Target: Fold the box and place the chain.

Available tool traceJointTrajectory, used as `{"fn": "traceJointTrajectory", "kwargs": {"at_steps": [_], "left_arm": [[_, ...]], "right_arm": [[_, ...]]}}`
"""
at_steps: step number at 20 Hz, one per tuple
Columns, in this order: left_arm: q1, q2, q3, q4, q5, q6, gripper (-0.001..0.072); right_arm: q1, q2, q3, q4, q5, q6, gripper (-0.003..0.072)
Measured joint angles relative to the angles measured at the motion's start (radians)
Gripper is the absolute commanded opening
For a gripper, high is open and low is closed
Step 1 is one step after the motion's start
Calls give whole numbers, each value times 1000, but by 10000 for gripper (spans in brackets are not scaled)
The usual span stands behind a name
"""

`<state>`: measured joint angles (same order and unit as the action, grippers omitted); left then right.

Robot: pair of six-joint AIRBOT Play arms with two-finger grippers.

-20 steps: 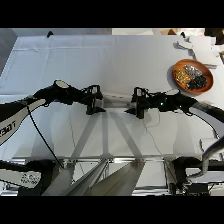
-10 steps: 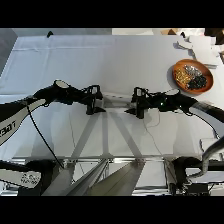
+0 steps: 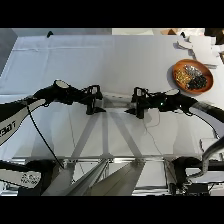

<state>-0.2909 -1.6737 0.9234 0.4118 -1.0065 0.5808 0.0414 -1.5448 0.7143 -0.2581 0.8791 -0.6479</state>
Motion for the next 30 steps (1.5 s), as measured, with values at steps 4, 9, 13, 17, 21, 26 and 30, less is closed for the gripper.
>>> {"fn": "traceJointTrajectory", "kwargs": {"at_steps": [4,9,13,17,21,26,30], "left_arm": [[0,0,0,0,-1,0,318],[0,0,0,2,-3,1,318],[-1,0,0,2,-3,1,318],[-1,0,0,1,-2,0,318],[-1,0,0,1,-2,0,318],[-1,0,0,0,0,0,318],[-1,0,0,0,0,0,318]], "right_arm": [[0,0,0,1,3,0,439],[0,0,0,2,22,0,703],[0,0,0,2,26,1,702],[0,9,0,-48,23,13,699],[-1,38,0,-121,11,50,699],[0,118,0,-248,-33,132,699],[0,204,0,-400,-57,243,668]]}}
